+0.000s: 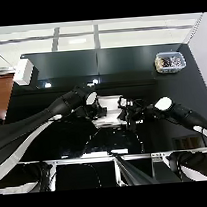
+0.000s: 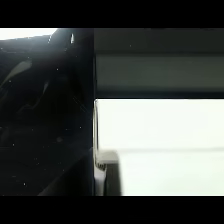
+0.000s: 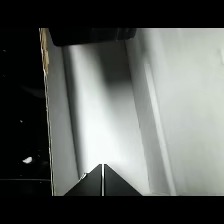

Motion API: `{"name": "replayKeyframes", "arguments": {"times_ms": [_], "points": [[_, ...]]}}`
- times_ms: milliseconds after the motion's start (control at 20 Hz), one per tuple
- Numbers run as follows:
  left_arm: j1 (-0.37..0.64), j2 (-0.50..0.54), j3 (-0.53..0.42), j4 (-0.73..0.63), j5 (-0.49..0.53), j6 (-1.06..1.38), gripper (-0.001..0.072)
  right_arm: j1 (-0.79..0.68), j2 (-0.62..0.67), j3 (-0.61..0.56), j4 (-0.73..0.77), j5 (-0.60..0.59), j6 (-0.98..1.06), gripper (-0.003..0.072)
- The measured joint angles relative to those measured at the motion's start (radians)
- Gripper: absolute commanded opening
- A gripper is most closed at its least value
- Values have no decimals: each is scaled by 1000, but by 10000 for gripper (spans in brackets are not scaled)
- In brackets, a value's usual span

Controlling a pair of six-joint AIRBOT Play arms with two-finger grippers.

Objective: Fold the box and place the chain.

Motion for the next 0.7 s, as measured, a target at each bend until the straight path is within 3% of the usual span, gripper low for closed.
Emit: {"name": "replayKeyframes", "arguments": {"times_ms": [250,450,700], "points": [[2,0,0,0,-3,-5,31,-89,117,16,-86,58,410,20],[3,0,0,3,16,-55,31,-336,201,45,-239,165,834,20],[3,0,0,7,18,-73,31,-634,204,29,-365,230,1204,20]]}}
